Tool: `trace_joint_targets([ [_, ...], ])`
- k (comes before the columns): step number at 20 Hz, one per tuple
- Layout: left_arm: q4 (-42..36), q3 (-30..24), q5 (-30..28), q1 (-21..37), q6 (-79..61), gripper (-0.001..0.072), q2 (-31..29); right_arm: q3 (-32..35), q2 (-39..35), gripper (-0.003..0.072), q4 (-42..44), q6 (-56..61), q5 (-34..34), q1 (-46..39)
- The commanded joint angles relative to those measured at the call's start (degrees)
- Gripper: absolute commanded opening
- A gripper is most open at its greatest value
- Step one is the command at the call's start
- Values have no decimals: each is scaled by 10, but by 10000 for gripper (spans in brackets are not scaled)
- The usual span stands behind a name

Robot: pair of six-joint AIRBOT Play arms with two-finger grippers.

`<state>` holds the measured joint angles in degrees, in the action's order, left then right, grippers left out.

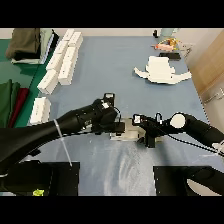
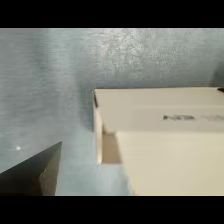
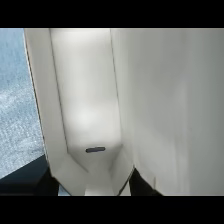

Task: Fold the box.

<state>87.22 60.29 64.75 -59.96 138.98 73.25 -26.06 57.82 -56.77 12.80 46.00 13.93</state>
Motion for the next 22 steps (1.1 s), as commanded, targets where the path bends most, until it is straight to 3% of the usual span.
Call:
trace_joint_targets([
  [1,-8,4,75,41,-40,602,-74,0,0,507,0,0,0,0],
  [3,-36,4,124,80,-79,593,-115,-1,0,507,0,0,0,0],
  [4,-60,4,151,105,-115,519,-127,-1,0,506,0,0,0,0],
  [5,-85,3,171,130,-158,199,-134,0,0,507,0,0,0,0],
  [6,-112,3,187,154,-230,14,-136,-1,0,507,0,0,0,0],
  [8,-141,3,186,184,-388,15,-135,0,0,507,0,0,0,0],
  [12,-115,3,70,189,-576,15,-135,0,0,506,0,0,0,0],
  [14,-150,-4,63,203,-734,15,-135,-1,0,507,0,0,0,0],
  [17,-223,-81,2,293,-934,16,-135,0,0,506,0,0,0,0],
  [18,-245,-113,-28,318,-1008,113,-134,-1,0,506,0,0,0,0],
  [19,-271,-147,-61,335,-1100,577,-135,-1,0,507,0,0,0,0],
  [20,-303,-177,-100,344,-1184,715,-135,-1,0,507,0,0,0,0],
  [22,-370,-224,-147,347,-1321,715,-132,-1,0,506,0,0,0,0],
])
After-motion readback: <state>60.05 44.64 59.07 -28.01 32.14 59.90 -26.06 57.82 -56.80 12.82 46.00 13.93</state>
